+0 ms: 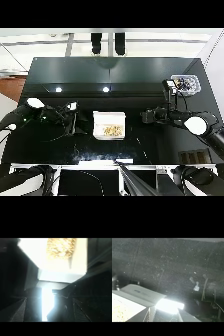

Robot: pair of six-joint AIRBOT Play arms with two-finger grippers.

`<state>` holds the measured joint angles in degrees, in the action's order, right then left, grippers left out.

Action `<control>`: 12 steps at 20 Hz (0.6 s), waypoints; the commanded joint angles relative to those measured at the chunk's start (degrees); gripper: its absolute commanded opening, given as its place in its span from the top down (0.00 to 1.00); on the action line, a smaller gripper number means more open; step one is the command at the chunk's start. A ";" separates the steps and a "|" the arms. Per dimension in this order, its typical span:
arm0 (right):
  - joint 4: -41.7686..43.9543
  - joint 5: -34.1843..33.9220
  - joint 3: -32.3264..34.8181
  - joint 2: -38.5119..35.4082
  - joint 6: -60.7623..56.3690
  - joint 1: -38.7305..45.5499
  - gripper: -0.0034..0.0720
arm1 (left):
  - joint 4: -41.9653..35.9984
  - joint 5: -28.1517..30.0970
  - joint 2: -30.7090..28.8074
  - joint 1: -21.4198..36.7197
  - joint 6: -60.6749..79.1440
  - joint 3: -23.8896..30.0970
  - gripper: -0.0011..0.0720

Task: Fold the box and place the chain.

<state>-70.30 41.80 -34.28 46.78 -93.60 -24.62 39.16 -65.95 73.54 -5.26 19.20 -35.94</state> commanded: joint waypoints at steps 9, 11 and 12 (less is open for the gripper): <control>-0.24 -0.04 -0.04 0.04 -0.02 -0.02 0.42 | -2.56 2.51 1.97 -6.19 1.38 -0.26 0.01; -0.24 -0.04 -0.04 0.04 -0.02 -0.02 0.42 | -2.60 2.71 1.97 -6.27 1.36 -0.26 0.01; -0.24 -0.04 -0.04 0.04 -0.02 -0.02 0.42 | -2.58 2.75 1.97 -6.49 1.36 -0.28 0.01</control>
<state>-70.54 41.76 -34.28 46.78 -93.62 -24.62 37.17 -63.61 75.46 -11.35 20.58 -36.21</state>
